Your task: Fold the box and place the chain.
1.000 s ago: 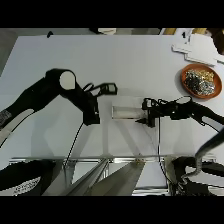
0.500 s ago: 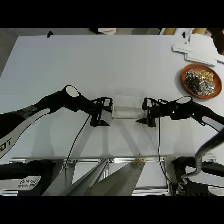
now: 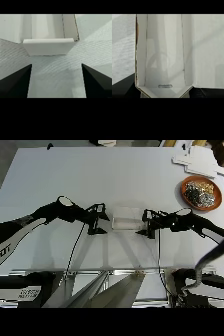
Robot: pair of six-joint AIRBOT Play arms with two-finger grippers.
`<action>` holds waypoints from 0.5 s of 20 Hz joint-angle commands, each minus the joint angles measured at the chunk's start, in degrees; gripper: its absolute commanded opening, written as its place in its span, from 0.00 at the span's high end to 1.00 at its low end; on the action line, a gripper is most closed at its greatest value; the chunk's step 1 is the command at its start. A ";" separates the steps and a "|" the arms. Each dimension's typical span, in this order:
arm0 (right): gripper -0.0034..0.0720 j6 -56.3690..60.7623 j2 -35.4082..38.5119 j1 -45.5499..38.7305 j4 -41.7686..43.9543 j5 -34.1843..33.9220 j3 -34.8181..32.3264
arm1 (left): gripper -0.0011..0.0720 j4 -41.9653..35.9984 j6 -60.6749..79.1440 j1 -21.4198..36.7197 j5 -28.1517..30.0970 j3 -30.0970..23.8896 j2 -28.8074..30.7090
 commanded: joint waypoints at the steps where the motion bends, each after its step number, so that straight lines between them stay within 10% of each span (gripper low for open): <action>1: 0.43 0.07 -0.02 0.00 -0.02 0.07 0.00 | 0.02 -2.84 3.48 0.66 1.29 -0.31 -0.17; 10: 0.43 0.04 -0.02 0.00 -0.02 0.04 0.00 | 0.02 -7.21 9.01 -0.52 -0.24 1.95 -3.89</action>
